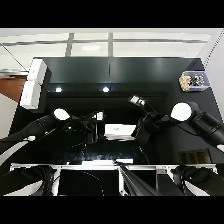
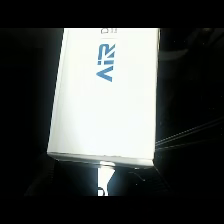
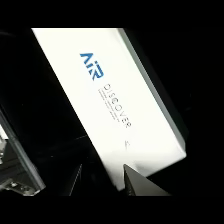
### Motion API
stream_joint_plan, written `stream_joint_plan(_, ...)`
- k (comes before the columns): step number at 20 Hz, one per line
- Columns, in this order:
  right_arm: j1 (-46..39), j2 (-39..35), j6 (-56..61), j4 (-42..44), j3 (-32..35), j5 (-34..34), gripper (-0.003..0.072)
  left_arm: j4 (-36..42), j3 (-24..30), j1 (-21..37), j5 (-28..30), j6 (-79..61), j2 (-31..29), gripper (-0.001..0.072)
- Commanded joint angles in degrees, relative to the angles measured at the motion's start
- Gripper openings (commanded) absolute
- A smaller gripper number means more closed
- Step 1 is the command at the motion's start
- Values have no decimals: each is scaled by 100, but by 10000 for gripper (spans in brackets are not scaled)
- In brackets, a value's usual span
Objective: Fold the box and place the chain.
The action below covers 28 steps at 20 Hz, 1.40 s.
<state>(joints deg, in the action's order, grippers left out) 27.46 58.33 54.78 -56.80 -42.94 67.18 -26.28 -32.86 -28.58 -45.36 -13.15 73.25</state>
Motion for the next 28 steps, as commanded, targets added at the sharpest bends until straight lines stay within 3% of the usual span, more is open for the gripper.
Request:
stream_joint_plan(1,-490,-9,737,546,-50,350,56,-2,-2,0,-2,-11,2,399)
stream_joint_plan(2,-636,0,780,981,72,214,26,-2,-2,0,-4,-11,2,399)
stream_joint_plan(6,-721,197,728,2983,774,-448,27,-2,-2,0,-4,-11,2,399)
stream_joint_plan(8,-564,393,584,3563,962,-636,28,-2,-2,0,-2,-13,2,398)
stream_joint_plan(14,-341,866,592,3493,977,-1106,28,-2,-4,0,-4,-13,2,398)
stream_joint_plan(19,-341,1161,807,2855,977,-1106,29,-2,-4,0,-4,-13,2,398)
stream_joint_plan(28,-341,1172,804,2736,977,-1110,29,-2,-4,0,-4,-13,2,398)
